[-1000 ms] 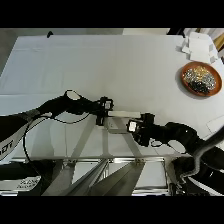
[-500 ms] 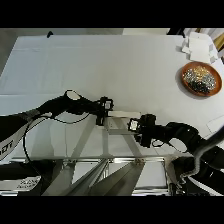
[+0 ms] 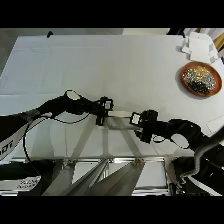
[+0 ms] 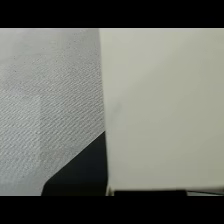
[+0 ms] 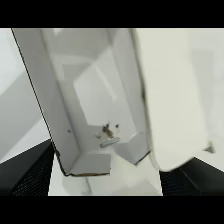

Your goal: Fold the box and place the chain.

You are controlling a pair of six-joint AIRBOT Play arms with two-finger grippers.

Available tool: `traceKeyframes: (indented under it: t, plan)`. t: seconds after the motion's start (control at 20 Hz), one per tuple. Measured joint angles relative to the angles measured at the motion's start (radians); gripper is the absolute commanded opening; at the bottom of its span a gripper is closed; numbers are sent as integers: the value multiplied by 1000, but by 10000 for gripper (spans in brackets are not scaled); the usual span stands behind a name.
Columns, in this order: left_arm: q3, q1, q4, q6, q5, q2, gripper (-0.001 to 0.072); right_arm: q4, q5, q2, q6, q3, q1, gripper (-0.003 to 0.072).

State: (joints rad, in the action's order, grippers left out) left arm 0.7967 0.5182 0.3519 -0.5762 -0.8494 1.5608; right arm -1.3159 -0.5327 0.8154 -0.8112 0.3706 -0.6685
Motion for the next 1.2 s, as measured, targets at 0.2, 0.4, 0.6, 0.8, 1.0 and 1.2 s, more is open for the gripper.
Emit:
traceKeyframes:
  t: [0.2,0.4,0.6,0.8,1.0,1.2]
  plan:
    - [0,0,0,0,0,0,13,7,-2,0,5,14,18,640]
    - [0,0,0,1,0,0,13,13,-3,0,7,17,44,604]
    - [0,0,0,0,0,0,13,14,-5,0,8,18,60,608]
    - [0,0,0,0,0,0,13,23,-2,0,55,18,66,673]
    - [0,0,0,0,0,0,13,129,-5,13,216,18,117,689]
    - [0,0,0,0,0,0,13,286,-42,61,446,18,195,689]
